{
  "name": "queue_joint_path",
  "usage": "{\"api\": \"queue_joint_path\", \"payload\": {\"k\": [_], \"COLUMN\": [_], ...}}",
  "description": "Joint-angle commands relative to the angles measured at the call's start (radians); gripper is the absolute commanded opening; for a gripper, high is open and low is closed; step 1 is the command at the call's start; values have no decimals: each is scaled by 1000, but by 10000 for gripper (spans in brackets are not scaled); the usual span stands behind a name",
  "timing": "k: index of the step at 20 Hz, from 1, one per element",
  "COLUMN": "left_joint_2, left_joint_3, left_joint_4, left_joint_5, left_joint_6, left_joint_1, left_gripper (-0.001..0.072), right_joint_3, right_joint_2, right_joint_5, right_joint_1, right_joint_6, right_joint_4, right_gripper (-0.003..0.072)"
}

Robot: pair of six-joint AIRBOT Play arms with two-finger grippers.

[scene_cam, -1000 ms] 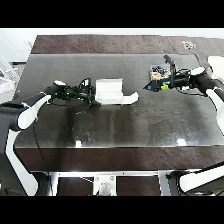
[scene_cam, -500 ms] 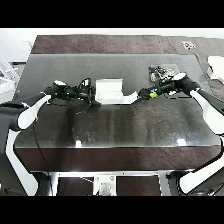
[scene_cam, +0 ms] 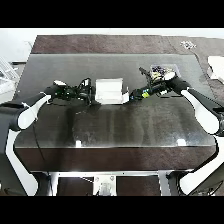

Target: Fold the box and place the chain.

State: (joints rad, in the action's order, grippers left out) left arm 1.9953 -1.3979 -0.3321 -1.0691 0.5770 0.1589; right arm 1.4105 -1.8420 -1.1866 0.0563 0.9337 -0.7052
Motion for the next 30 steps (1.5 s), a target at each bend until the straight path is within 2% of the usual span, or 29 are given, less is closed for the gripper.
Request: {"api": "queue_joint_path", "payload": {"k": [1,5,10,11,12,17,21,23,24,25,30], "left_joint_2": [-1,-1,-1,-1,-1,-1,0,0,0,-1,0], "left_joint_3": [0,0,0,0,0,0,0,0,0,0,0], "left_joint_4": [0,0,0,0,0,0,0,0,0,0,0], "left_joint_5": [-6,-6,-6,-6,-6,-6,-6,-8,-13,-16,-17], "left_joint_6": [0,0,0,0,0,0,0,0,0,0,0], "left_joint_1": [0,0,0,0,0,0,0,0,0,0,0], "left_gripper": [491,491,491,491,491,491,491,491,491,491,491], "right_joint_3": [64,92,97,97,97,97,97,97,97,99,103], "right_joint_2": [-1,0,15,16,16,16,15,15,15,15,15], "right_joint_5": [-19,-58,-43,-42,-42,-44,-41,-41,-41,-41,-37], "right_joint_1": [12,13,20,21,21,22,37,49,51,54,56], "right_joint_6": [14,50,37,33,33,31,31,32,32,31,32], "right_joint_4": [4,-6,-13,-13,-13,-10,-10,-10,-10,-13,-14], "right_gripper": [12,12,16,62,160,174,268,372,511,537,537]}}
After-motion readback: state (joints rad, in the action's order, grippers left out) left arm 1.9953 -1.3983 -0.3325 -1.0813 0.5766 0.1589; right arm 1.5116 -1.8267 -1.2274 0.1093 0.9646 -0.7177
